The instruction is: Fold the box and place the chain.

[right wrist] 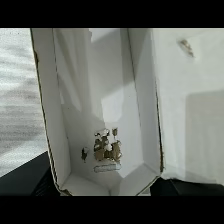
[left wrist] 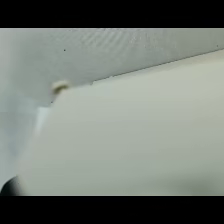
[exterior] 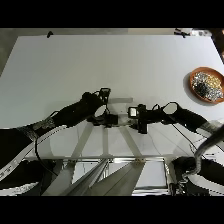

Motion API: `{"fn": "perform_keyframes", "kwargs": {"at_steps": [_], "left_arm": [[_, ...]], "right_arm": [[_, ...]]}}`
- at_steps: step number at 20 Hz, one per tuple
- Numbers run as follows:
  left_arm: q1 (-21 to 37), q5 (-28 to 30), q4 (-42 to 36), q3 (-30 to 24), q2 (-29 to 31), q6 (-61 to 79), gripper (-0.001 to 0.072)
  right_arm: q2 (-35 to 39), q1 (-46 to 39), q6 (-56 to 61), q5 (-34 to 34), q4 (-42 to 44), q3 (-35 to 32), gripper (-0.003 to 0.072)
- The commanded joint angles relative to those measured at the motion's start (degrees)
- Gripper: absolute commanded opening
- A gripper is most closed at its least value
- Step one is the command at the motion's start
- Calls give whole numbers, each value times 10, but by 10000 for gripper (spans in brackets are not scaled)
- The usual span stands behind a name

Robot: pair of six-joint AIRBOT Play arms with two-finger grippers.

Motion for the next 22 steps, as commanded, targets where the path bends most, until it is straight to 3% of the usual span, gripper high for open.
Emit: {"fn": "perform_keyframes", "kwargs": {"at_steps": [1,3,6,13,14,17,19,22], "left_arm": [[1,6,0,1,9,20,352],[0,8,-2,0,9,20,308],[0,3,-6,0,9,20,3],[-1,-2,-9,0,9,21,23],[-1,-3,-8,0,10,23,99],[-1,-6,-8,0,29,90,418],[4,-12,-9,0,57,137,440],[20,-27,-9,0,112,247,642]], "right_arm": [[0,0,0,2,0,0,412],[0,0,0,2,0,0,412],[0,0,0,2,0,0,412],[0,0,0,2,0,0,412],[0,0,0,2,0,0,412],[0,0,0,2,0,0,412],[0,0,0,2,0,0,412],[0,0,0,2,0,0,412]]}}
